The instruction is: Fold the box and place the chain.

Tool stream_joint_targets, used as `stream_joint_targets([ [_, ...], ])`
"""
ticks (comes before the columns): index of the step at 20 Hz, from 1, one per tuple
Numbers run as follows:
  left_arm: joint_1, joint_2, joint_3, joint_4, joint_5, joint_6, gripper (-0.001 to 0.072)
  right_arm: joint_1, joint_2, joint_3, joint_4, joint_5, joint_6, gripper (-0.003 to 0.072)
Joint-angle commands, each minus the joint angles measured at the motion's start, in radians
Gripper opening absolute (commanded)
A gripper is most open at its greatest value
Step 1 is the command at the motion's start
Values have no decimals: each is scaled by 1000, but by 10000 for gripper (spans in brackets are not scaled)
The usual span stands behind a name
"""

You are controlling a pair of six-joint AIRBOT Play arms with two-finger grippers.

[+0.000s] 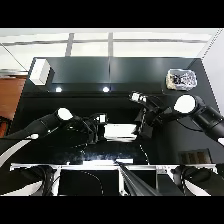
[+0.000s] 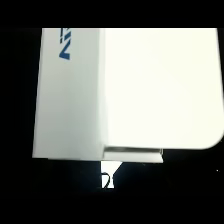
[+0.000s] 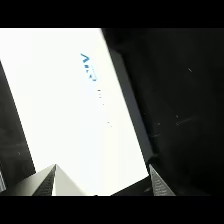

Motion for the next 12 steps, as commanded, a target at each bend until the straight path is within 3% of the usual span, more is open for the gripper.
stream_joint_targets([
  [1, -1, -1, 1, 0, 1, 0, 220, 28, -1, -1, -11, 2, -85, 711],
  [12, -1, -1, 1, 0, 1, 0, 221, 46, -15, -42, -14, -98, -86, 702],
])
